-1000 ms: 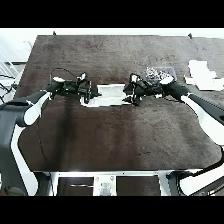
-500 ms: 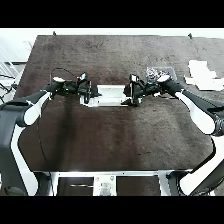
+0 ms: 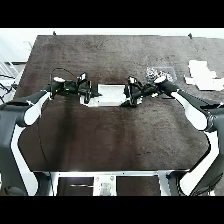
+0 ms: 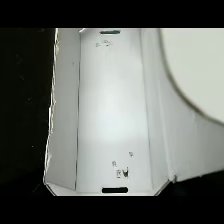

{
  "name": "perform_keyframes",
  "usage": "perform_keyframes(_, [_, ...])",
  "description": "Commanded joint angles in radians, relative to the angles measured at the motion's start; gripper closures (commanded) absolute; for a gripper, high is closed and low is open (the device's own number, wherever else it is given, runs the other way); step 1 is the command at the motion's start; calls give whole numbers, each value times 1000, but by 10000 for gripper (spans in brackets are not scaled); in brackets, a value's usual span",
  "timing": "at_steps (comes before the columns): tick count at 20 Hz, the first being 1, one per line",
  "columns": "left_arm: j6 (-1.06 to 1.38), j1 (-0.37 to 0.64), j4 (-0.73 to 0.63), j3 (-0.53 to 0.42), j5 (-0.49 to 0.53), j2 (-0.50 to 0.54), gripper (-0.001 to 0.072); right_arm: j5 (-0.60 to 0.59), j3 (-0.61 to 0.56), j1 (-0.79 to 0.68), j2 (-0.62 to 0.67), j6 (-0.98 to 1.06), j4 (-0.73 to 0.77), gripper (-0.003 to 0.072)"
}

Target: Fold the box and place the chain.

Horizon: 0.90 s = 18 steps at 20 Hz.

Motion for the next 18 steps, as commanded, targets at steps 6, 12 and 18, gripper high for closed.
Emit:
perform_keyframes(6, [0, 1, 0, 1, 0, 0, 690, 19, 64, 15, -60, -2, -6, 5])
perform_keyframes(12, [0, 1, 0, 1, 0, 0, 690, 18, 76, 19, -64, -6, -10, 33])
perform_keyframes(18, [0, 1, 0, 1, 0, 0, 690, 19, 80, 19, -68, 0, -25, 40])
